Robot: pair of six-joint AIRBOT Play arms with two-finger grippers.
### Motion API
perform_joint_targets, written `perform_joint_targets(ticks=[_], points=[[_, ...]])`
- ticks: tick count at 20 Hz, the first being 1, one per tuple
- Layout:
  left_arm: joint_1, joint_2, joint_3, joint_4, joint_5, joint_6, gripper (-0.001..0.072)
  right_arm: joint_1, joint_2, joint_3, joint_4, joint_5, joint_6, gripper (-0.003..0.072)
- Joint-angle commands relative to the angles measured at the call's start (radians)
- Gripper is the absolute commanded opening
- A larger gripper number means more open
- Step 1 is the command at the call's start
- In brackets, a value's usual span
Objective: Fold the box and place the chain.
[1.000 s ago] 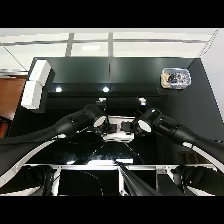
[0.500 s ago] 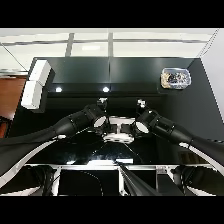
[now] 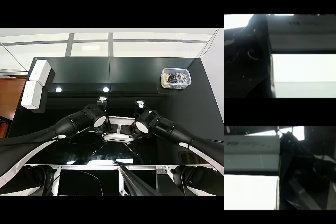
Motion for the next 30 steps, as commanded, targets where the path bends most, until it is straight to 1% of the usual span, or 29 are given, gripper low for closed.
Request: perform_joint_targets(ticks=[1,4,5,6,7,10,13,15,17,19,20,21,22,23,25,27,28,29,30], points=[[0.0,0.0,0.0,0.001,-0.002,-0.001,0.0032,0.001,0.0,0.001,0.006,0.005,-0.01,0.0015],[0.0,0.0,0.0,0.001,-0.001,-0.001,0.0032,0.001,0.0,0.001,0.006,0.01,-0.018,0.0016],[0.0,0.0,0.0,0.001,-0.001,-0.001,0.0032,0.001,0.0,0.001,0.007,0.01,-0.027,0.0032],[0.0,0.0,0.0,0.001,-0.001,-0.001,0.0032,-0.001,0.001,0.001,0.007,0.013,-0.038,0.0263],[0.0,0.0,0.0,0.002,-0.002,-0.001,0.0033,-0.002,0.003,0.002,0.008,0.029,-0.048,0.0414],[0.0,0.0,0.0,0.002,-0.003,0.0,0.0032,-0.006,0.043,0.006,0.007,0.057,-0.138,0.0422],[0.0,0.0,0.0,0.002,-0.003,-0.001,0.0032,-0.031,0.155,0.048,0.007,0.126,-0.23,0.0422],[0.0,0.0,0.0,0.002,-0.003,-0.001,0.0033,-0.066,0.247,0.09,0.005,0.194,-0.299,0.0421],[0.001,0.0,0.0,0.005,-0.002,-0.001,0.0032,-0.127,0.325,0.113,-0.054,0.28,-0.348,0.042],[0.001,0.0,0.0,0.005,-0.002,-0.001,0.0032,-0.213,0.369,0.114,-0.161,0.377,-0.388,0.0421],[0.001,0.0,0.0,0.005,-0.003,0.0,0.0032,-0.265,0.375,0.114,-0.216,0.404,-0.423,0.0421],[0.001,0.0,0.0,0.005,-0.003,0.0,0.0032,-0.318,0.373,0.114,-0.252,0.402,-0.463,0.0421],[0.001,0.0,0.0,0.005,-0.003,0.0,0.0032,-0.373,0.371,0.114,-0.288,0.365,-0.496,0.042],[0.001,0.0,0.0,0.005,-0.003,-0.001,0.0032,-0.436,0.367,0.114,-0.331,0.294,-0.516,0.042],[0.002,0.0,0.0,0.005,-0.003,-0.001,0.0032,-0.56,0.347,0.114,-0.413,0.101,-0.522,0.0419],[0.002,0.0,0.0,0.005,-0.003,-0.001,0.0032,-0.69,0.296,0.114,-0.431,-0.102,-0.519,0.0419],[0.002,0.0,0.0,0.005,-0.003,-0.001,0.0032,-0.749,0.253,0.118,-0.43,-0.172,-0.51,0.0427],[0.002,0.0,0.0,0.005,-0.003,-0.001,0.0032,-0.806,0.19,0.129,-0.407,-0.236,-0.504,0.0667],[0.002,0.0,0.0,0.005,-0.003,0.0,0.0032,-0.861,0.118,0.156,-0.335,-0.271,-0.506,0.0702]])
